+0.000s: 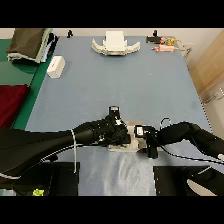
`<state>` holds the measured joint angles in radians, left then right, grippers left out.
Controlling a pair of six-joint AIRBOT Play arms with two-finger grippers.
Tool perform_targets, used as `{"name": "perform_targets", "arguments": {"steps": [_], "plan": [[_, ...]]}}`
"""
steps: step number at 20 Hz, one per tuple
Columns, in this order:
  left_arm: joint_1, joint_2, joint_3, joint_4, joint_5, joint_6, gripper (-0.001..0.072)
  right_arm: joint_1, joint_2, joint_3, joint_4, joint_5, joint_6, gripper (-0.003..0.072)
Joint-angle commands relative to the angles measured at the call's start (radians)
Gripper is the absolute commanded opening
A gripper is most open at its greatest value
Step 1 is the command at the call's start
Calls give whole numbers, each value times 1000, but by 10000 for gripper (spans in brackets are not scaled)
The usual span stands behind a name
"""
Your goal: Fold the box.
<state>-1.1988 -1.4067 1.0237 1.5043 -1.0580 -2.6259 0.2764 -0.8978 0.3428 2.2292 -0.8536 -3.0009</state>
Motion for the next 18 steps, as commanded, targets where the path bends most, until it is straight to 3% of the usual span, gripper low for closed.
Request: {"name": "perform_targets", "arguments": {"steps": [1,6,9,10,11,15,18], "plan": [[1,3,35,8,-85,24,656,0,0,1,0,0,0,504],[11,129,93,125,-291,42,655,0,0,1,0,0,0,504],[56,242,93,85,-369,87,642,0,0,1,0,0,0,503],[74,278,93,59,-365,126,408,0,0,1,0,0,0,504],[90,307,93,45,-369,184,3,0,0,1,0,0,1,504],[181,371,87,12,-381,409,11,0,0,1,0,0,1,504],[280,376,79,-117,-369,757,11,0,0,1,0,0,1,504]]}}
